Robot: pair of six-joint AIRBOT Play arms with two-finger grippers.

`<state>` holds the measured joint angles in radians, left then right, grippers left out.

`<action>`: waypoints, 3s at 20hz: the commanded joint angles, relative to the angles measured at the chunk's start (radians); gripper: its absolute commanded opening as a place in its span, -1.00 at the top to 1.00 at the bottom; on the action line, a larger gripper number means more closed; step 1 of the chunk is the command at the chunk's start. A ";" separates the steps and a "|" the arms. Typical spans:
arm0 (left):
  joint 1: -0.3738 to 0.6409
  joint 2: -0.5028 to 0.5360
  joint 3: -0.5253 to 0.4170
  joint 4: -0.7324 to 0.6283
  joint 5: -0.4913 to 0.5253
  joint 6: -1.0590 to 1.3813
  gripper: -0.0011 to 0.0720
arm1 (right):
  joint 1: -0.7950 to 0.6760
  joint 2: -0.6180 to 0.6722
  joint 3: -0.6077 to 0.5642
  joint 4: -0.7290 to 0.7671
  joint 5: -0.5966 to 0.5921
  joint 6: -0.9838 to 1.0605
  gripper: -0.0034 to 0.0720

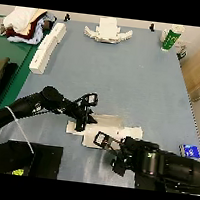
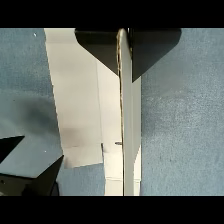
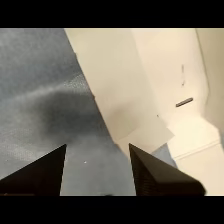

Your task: Fold the box.

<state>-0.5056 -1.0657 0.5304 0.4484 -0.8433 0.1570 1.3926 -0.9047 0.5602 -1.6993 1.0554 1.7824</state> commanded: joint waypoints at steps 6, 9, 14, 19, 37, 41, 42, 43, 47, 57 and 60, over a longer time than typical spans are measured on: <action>0.000 -0.001 0.000 0.000 -0.002 0.000 0.93 | -0.003 -0.120 0.000 -0.314 -0.142 0.151 -0.63; 0.000 -0.001 0.000 0.000 -0.002 0.000 0.93 | -0.026 -0.042 0.000 -0.383 -0.140 0.297 -0.63; 0.000 -0.001 0.000 0.000 -0.003 0.000 0.93 | -0.126 0.016 0.003 -0.327 -0.092 0.473 -0.64; 0.000 -0.001 0.000 0.000 -0.003 0.000 0.93 | -0.128 0.040 0.001 -0.350 -0.058 0.407 -1.00; 0.000 -0.001 0.000 0.000 -0.003 0.000 0.93 | -0.851 0.069 -0.190 0.911 -0.294 -1.538 -1.00; 0.000 -0.001 0.000 0.000 -0.003 0.000 0.93 | -0.853 0.046 -0.187 0.818 -0.322 -1.536 -1.00; 0.000 -0.001 0.000 0.000 -0.003 0.000 0.93 | -0.853 0.050 -0.187 0.817 -0.321 -1.537 -1.00; 0.000 -0.001 0.000 0.000 -0.003 0.000 0.93 | -0.853 0.052 -0.187 0.819 -0.315 -1.536 -0.99; 0.000 -0.001 0.000 0.000 -0.003 0.000 0.93 | -0.853 0.048 -0.187 0.875 -0.278 -1.654 -0.97; 0.000 -0.001 0.000 0.000 -0.002 0.000 0.93 | -0.931 -0.093 -0.186 1.038 -0.210 -1.901 -0.97; 0.000 -0.001 0.000 0.000 -0.003 0.000 0.93 | -0.932 -0.117 -0.186 1.041 -0.233 -1.926 -0.97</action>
<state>-0.5056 -1.0657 0.5304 0.4484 -0.8463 0.1566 0.4648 -0.9924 0.3740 -0.6762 0.8288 -0.0990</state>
